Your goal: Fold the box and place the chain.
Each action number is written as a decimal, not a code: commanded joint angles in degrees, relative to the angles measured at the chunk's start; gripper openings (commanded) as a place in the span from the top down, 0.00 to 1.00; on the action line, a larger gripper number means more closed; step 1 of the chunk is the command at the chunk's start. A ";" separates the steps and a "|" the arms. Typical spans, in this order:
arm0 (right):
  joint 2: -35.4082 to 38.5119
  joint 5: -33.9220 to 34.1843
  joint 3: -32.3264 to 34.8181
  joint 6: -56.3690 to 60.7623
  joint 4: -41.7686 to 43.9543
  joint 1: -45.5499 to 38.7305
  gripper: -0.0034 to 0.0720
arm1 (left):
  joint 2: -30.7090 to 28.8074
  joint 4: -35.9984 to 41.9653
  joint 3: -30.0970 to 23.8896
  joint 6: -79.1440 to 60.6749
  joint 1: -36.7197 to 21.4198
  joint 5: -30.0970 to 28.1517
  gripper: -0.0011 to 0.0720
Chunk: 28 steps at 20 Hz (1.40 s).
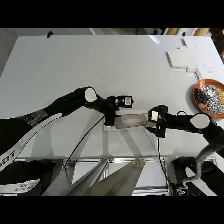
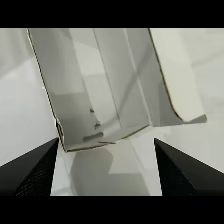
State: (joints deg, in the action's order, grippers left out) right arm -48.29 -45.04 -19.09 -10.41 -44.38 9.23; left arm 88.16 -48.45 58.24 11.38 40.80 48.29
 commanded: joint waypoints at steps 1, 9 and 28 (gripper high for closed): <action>-3.56 -1.88 -0.07 -7.56 5.57 -0.79 0.09 | -0.04 -0.02 -0.02 0.00 0.02 -0.07 0.97; -10.95 -3.78 -2.12 -11.41 7.39 -0.81 0.09 | -0.02 -0.02 -0.02 0.00 0.02 -0.04 0.97; -14.69 -2.73 -2.08 -12.17 9.70 -0.79 0.09 | -0.04 -0.02 -0.02 0.02 0.02 -0.07 0.97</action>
